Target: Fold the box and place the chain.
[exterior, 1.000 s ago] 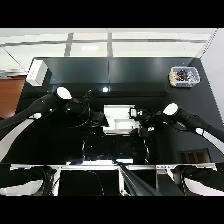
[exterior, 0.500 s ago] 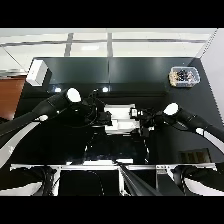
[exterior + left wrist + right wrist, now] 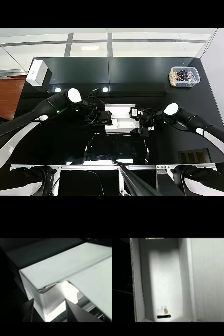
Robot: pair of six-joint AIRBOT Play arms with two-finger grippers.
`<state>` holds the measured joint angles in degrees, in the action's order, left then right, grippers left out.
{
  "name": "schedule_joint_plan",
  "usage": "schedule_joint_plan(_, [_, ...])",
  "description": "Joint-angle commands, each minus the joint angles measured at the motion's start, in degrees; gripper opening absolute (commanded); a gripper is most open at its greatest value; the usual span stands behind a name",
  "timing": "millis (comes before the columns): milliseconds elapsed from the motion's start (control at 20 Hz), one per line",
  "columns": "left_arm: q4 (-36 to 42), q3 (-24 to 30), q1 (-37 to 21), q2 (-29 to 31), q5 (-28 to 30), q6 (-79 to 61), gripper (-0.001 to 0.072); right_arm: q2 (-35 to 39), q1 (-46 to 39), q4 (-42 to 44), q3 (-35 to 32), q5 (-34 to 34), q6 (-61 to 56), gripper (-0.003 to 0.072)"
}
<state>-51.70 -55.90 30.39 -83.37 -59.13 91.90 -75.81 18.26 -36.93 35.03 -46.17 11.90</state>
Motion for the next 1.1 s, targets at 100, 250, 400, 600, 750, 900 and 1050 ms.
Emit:
schedule_joint_plan(100, [-0.13, -0.04, -0.68, -0.02, -2.19, -0.22, 0.0443, -0.04, 0.07, -0.17, -0.02, -0.11, 0.09, 0.002])
schedule_joint_plan(250, [-0.17, -0.07, -0.68, -0.02, -2.4, -0.2, 0.0443, -0.04, 0.07, -0.17, -0.02, -0.11, 0.09, 0.002])
schedule_joint_plan(400, [-0.37, -0.07, -0.26, -0.22, -2.16, 0.09, 0.0442, -0.04, 0.04, -0.17, -0.02, -0.04, 0.09, 0.002])
schedule_joint_plan(600, [-11.45, -1.75, 3.72, -2.27, -2.6, 9.25, 0.0442, -0.04, 0.04, -0.17, -0.02, -0.07, 0.11, 0.002])
schedule_joint_plan(750, [-25.57, -4.94, 8.28, -2.84, -2.47, 21.14, 0.0442, -0.04, 0.04, -0.17, -0.02, -0.09, 0.11, 0.002])
schedule_joint_plan(900, [-31.26, -8.59, 11.47, -2.95, -3.74, 29.68, 0.0441, -0.04, 0.04, -0.17, -0.02, -0.07, 0.09, 0.002])
schedule_joint_plan(1050, [-34.03, -12.26, 14.36, -4.81, -6.58, 34.67, 0.0441, -0.04, 0.04, -0.17, -0.02, -0.07, 0.11, 0.002])
